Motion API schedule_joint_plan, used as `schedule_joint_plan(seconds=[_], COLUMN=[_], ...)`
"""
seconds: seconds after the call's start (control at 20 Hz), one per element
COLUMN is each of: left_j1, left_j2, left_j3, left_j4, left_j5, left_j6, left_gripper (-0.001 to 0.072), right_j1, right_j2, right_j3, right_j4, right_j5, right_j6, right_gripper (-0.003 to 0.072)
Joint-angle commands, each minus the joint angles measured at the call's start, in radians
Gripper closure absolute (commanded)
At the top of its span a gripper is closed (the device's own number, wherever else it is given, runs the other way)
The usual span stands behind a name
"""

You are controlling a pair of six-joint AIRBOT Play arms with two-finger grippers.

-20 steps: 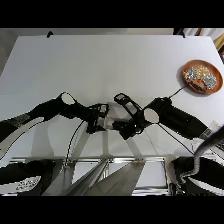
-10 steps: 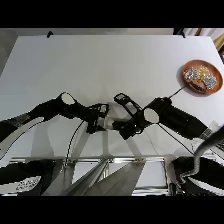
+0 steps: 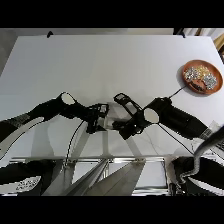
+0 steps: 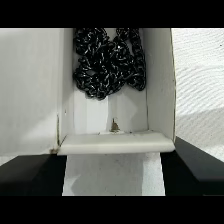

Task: Fold the box and place the chain.

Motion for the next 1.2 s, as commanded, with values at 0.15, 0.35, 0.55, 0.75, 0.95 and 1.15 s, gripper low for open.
schedule_joint_plan(seconds=[0.15,0.35,0.55,0.75,0.95,1.15], left_j1=[0.001,0.001,0.001,0.001,0.001,0.001], left_j2=[0.000,0.000,0.000,0.000,0.000,0.000], left_j3=[0.000,0.000,0.000,0.000,0.000,0.000], left_j4=[0.000,0.000,0.000,0.000,0.000,0.000], left_j5=[0.000,0.000,0.000,0.000,0.000,0.000], left_j6=[0.000,0.000,0.000,0.000,0.000,0.000], left_gripper=[0.0497,0.0497,0.0497,0.0497,0.0497,0.0497], right_j1=[0.000,0.000,0.002,0.031,0.042,0.042], right_j2=[0.000,0.000,-0.001,-0.002,-0.002,-0.002], right_j3=[0.000,0.000,0.000,0.000,0.000,0.000], right_j4=[0.001,0.000,0.000,-0.011,-0.034,-0.064], right_j5=[-0.014,0.034,0.019,-0.005,-0.026,-0.001], right_j6=[0.000,-0.007,-0.007,-0.014,-0.013,-0.012], right_gripper=[0.0672,0.0504,0.0504,0.0513,0.0610,0.0655])
